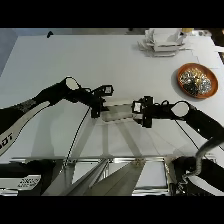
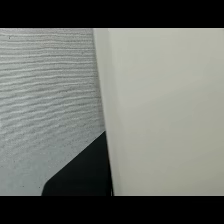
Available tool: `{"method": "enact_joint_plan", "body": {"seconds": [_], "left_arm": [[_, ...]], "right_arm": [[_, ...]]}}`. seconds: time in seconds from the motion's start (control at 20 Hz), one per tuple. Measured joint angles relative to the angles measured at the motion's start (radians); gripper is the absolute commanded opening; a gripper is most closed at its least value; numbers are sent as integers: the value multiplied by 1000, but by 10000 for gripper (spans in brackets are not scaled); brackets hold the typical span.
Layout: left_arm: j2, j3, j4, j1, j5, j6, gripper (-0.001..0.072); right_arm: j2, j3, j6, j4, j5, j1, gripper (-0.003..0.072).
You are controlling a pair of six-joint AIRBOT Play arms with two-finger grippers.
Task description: Fold the box and place the chain.
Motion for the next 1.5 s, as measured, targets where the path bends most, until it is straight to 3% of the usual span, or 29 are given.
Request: {"method": "enact_joint_plan", "body": {"seconds": [0.55,1.2,1.5], "left_arm": [[0,0,0,0,0,0,15],[0,0,0,0,-1,1,16],[0,0,0,-1,-1,1,15]], "right_arm": [[-61,5,-179,146,82,-83,626],[-285,127,-236,222,299,-138,621],[-331,131,-279,228,310,-135,535]]}}
